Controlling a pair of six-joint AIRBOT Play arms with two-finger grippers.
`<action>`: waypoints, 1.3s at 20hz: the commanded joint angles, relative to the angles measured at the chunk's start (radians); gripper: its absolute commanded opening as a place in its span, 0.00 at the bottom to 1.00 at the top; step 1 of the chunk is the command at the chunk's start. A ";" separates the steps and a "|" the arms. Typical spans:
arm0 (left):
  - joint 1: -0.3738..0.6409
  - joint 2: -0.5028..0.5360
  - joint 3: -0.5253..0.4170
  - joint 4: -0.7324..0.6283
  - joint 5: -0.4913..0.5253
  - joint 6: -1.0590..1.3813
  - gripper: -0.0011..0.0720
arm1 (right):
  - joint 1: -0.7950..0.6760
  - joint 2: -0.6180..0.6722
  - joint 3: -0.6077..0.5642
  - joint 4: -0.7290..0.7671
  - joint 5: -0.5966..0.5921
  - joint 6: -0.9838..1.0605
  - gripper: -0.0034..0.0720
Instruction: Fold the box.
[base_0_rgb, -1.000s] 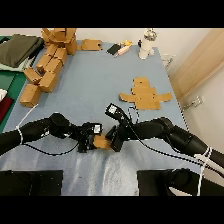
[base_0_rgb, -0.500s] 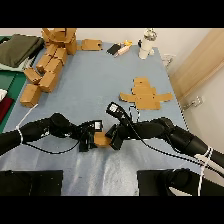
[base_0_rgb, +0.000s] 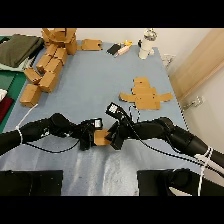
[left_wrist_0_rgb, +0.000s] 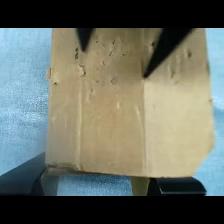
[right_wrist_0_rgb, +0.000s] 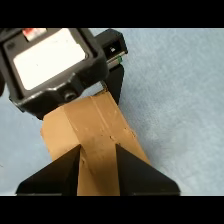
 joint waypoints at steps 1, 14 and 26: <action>0.001 0.000 0.000 0.009 0.006 -0.003 0.74 | 0.001 0.001 0.000 -0.068 -0.001 -0.062 0.50; 0.001 0.000 0.000 0.009 0.006 -0.003 0.74 | 0.001 -0.003 0.049 -0.071 -0.103 -0.466 0.69; 0.001 0.000 0.000 0.009 0.006 -0.003 0.74 | 0.070 -0.003 0.047 -0.098 -0.043 -0.529 0.69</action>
